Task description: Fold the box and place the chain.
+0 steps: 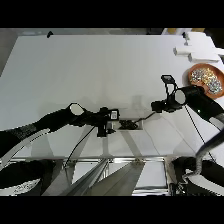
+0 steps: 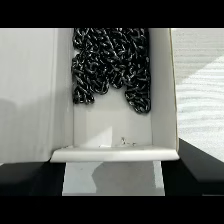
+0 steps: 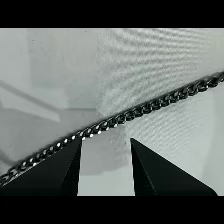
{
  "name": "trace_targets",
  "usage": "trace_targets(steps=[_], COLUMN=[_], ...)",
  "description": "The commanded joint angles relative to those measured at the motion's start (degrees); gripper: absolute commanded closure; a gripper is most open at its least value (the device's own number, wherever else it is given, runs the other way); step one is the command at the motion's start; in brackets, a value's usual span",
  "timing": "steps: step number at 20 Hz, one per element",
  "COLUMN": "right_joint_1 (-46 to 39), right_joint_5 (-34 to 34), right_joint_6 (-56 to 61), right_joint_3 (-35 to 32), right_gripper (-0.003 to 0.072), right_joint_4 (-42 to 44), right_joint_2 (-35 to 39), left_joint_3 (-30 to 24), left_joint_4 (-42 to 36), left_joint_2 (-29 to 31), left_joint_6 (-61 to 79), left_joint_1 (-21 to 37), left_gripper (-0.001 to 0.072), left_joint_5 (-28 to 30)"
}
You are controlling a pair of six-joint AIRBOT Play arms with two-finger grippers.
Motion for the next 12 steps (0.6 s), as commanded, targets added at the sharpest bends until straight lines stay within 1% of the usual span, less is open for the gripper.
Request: trace_targets(steps=[1,3,4,5,6,7,10,12], right_joint_1=[0.0,0.0,0.0,0.0,0.0,0.0,0.6,1.4], right_joint_5=[-1.1,-1.2,-1.2,-1.2,-1.2,-1.2,0.6,2.1], right_joint_6=[0.3,0.3,0.3,0.3,0.2,-0.1,-3.3,-4.5], right_joint_3=[-0.1,-0.1,-0.1,-0.1,-0.1,-0.1,-0.1,-0.1], right_gripper=[0.035,0.0352,0.0387,0.0509,0.06,0.066,0.0665,0.0665], right_joint_4=[-0.1,-0.1,-0.1,-0.1,-0.1,-0.1,0.0,0.0], right_joint_2=[-2.9,-4.6,-5.0,-5.0,-5.0,-5.0,-3.3,0.1], left_joint_3=[0.0,0.0,0.0,0.0,0.0,0.0,0.0,0.0], left_joint_4=[0.0,0.0,0.0,0.0,0.0,0.0,0.0,0.0], left_joint_2=[0.0,0.0,0.0,0.0,0.0,0.0,0.0,0.0], left_joint_6=[0.0,0.0,0.0,0.0,0.0,0.0,0.0,0.0], left_joint_1=[0.0,0.0,0.0,0.0,0.0,0.0,0.0,0.0], left_gripper=[0.0434,0.0434,0.0434,0.0434,0.0434,0.0434,0.0434,0.0434], left_joint_5=[0.0,0.0,0.0,0.0,0.0,0.0,0.0,0.0])
